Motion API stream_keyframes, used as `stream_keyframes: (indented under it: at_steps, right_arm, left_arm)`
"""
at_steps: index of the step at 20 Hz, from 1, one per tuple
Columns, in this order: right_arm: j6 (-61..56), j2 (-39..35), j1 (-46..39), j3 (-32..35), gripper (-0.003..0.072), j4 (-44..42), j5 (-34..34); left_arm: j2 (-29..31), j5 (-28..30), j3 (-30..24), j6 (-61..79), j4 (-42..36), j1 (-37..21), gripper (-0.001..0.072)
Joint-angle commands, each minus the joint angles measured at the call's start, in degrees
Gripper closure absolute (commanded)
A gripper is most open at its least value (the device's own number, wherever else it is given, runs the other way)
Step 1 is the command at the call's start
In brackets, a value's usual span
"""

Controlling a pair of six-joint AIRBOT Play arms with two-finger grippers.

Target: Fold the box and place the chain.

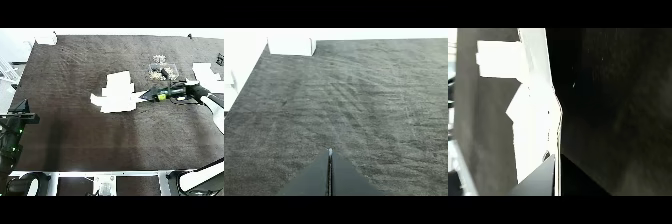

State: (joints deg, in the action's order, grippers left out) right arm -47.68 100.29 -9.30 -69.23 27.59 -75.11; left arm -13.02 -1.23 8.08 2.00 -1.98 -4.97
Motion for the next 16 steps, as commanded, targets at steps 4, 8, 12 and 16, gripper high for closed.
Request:
stream_keyframes:
  at_steps: [4,8,12,16]
  right_arm:
    - [-1.6,-0.2,5.7,0.5,0.0684,0.9,12.6]
    - [-0.9,-0.2,6.2,0.5,0.0684,1.0,13.2]
    - [0.0,-0.2,6.6,0.5,0.0683,1.3,13.2]
    - [0.1,-0.2,7.7,0.5,0.0684,3.7,15.7]
  left_arm:
    - [0.0,0.1,0.0,0.0,0.0,0.0,0.069]
    - [0.0,0.0,0.0,0.0,0.0,0.0,0.069]
    - [0.0,-1.8,0.0,0.0,0.0,0.0,0.0424]
    - [-0.9,-7.7,0.3,0.2,0.1,0.0,0.0136]
